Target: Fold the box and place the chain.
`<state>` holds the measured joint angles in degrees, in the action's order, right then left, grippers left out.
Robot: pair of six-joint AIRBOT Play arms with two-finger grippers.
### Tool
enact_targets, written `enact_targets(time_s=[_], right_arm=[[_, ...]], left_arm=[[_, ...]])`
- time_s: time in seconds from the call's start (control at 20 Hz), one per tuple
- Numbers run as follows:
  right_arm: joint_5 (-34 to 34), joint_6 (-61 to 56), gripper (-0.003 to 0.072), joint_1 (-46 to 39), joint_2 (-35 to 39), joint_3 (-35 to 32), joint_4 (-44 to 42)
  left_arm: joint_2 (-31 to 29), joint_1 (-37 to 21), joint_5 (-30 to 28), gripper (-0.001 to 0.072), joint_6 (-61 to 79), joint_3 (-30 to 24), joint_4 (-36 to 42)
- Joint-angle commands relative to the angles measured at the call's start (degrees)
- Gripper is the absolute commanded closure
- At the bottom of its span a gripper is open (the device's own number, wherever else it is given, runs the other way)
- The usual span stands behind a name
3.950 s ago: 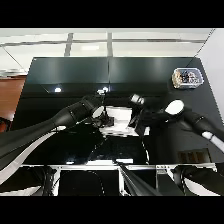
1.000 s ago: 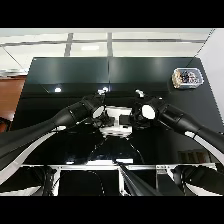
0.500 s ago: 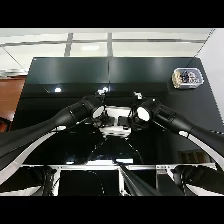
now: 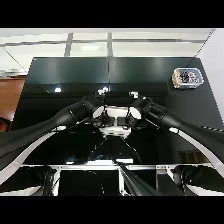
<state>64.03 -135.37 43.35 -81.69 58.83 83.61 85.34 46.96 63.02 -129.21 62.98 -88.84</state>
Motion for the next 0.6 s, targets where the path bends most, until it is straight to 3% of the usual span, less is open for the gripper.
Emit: enact_targets(time_s=[0.0,0.1,0.15,0.25,0.45,0.5,0.55], right_arm=[[0.2,-0.7,0.0382,0.7,-1.0,0.3,0.7],[0.3,-0.9,0.0385,0.6,-1.0,0.3,0.8],[0.3,-0.9,0.0566,0.6,-1.0,0.3,0.8],[0.0,-0.9,0.0678,0.7,-1.0,0.3,0.8],[0.4,-0.7,0.0675,0.7,-0.9,0.3,0.9],[0.4,-0.7,0.0586,0.7,-0.8,0.4,0.9],[0.4,-0.7,0.0408,0.7,-0.7,0.5,0.9]], left_arm=[[0.0,0.0,0.1,0.0686,0.0,0.0,0.0],[0.0,0.0,0.0,0.0686,0.0,0.0,0.0],[0.0,0.0,0.0,0.0685,0.0,0.0,0.0],[0.0,0.0,0.0,0.0686,0.0,0.0,0.0],[0.0,0.0,0.0,0.0686,0.0,0.0,0.0],[0.0,0.0,0.0,0.0686,0.0,0.0,0.0],[0.0,0.0,0.0,0.0686,0.0,0.0,0.0]])
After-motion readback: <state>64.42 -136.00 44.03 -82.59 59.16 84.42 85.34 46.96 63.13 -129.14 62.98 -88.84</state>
